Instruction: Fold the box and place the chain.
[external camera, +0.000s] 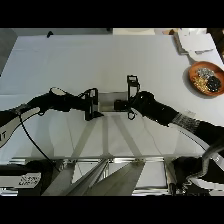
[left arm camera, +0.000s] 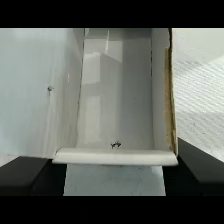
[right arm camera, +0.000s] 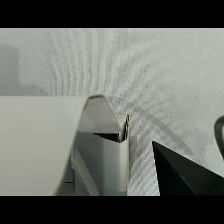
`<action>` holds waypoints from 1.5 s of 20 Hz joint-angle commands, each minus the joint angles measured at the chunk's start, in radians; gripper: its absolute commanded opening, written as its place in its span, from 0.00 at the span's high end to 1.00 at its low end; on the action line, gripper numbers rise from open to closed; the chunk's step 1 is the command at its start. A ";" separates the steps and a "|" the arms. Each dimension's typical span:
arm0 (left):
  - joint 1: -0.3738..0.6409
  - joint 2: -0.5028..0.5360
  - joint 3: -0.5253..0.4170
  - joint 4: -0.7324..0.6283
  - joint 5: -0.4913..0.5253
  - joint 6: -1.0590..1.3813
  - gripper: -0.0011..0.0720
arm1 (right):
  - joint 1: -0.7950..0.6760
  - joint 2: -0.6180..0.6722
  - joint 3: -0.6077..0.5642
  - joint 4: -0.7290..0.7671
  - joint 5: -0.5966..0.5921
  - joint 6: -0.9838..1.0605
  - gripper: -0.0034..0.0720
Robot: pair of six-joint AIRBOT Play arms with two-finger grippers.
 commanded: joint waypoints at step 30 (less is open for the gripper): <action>0.001 0.000 0.000 0.001 0.000 0.001 0.55 | 0.033 -0.055 0.010 -0.180 0.046 0.141 0.41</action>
